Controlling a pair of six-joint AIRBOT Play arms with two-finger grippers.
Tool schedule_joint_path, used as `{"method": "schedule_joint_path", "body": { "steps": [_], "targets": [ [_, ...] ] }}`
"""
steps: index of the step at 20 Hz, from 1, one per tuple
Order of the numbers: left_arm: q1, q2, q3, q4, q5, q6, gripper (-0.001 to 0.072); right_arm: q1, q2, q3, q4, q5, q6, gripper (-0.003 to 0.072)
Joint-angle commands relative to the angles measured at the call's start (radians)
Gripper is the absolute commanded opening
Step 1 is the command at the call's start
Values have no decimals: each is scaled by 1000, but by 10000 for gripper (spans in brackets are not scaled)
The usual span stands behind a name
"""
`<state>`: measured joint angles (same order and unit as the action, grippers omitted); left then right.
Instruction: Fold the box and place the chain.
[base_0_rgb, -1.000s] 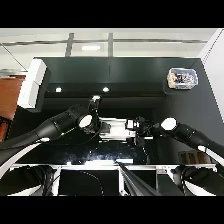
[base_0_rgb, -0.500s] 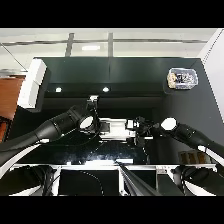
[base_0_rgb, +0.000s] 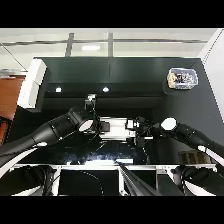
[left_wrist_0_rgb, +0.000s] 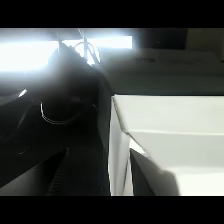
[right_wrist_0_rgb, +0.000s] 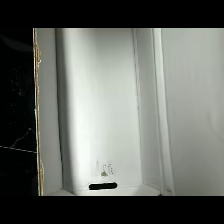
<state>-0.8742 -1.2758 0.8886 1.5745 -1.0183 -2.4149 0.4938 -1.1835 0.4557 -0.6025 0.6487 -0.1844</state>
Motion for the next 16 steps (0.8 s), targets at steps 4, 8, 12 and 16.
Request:
{"method": "schedule_joint_path", "body": {
  "steps": [4,8,12,16],
  "targets": [
    [-49,-29,0,40,-3,-43,444,0,0,0,0,0,0,304],
    [-47,-55,26,41,-3,-42,443,0,0,0,0,0,0,304],
    [-47,-92,68,67,-24,-23,441,0,0,0,0,0,0,304],
    [-49,-142,98,61,-53,9,359,0,0,0,0,0,0,304]
  ]
}}
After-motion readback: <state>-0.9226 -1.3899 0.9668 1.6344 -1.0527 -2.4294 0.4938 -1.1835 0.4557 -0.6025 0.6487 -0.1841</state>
